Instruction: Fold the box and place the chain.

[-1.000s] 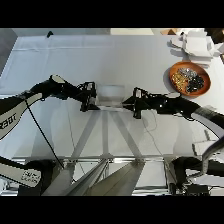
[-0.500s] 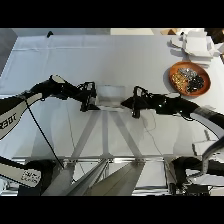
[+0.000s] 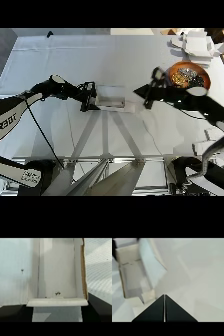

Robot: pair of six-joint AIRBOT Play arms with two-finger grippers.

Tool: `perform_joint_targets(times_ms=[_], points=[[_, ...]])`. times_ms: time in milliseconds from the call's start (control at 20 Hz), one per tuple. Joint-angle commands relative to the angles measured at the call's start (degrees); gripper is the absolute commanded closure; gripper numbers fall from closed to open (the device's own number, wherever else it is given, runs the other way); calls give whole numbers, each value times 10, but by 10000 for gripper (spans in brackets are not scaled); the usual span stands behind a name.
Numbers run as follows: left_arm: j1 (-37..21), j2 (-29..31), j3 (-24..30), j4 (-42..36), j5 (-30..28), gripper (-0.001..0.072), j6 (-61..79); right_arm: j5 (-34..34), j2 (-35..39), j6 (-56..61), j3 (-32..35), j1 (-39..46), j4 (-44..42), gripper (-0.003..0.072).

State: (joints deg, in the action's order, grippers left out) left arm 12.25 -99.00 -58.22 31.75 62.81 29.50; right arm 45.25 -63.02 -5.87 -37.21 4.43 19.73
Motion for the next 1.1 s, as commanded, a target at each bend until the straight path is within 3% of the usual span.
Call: perform_joint_targets(times_ms=[0, 100, 250, 600, 800, 1050], points=[[0, 0, 0, 0, 0, 385, 0, -5, 74, 381, 0, 78, 210, 676], [0, 0, 0, 0, 0, 385, 0, 36, 66, 598, 0, 109, 313, 677], [0, 0, 0, 0, 0, 385, 0, 103, 22, 649, 0, 110, 354, 680], [0, 0, 0, 0, 0, 385, 0, 146, -122, 605, 1, 102, 163, 682], [0, 0, 0, 0, 0, 385, 0, 104, -175, 589, 1, 53, 127, 682], [0, 0, 0, 0, 0, 385, 0, 91, -225, 535, 1, 11, -7, 682]])
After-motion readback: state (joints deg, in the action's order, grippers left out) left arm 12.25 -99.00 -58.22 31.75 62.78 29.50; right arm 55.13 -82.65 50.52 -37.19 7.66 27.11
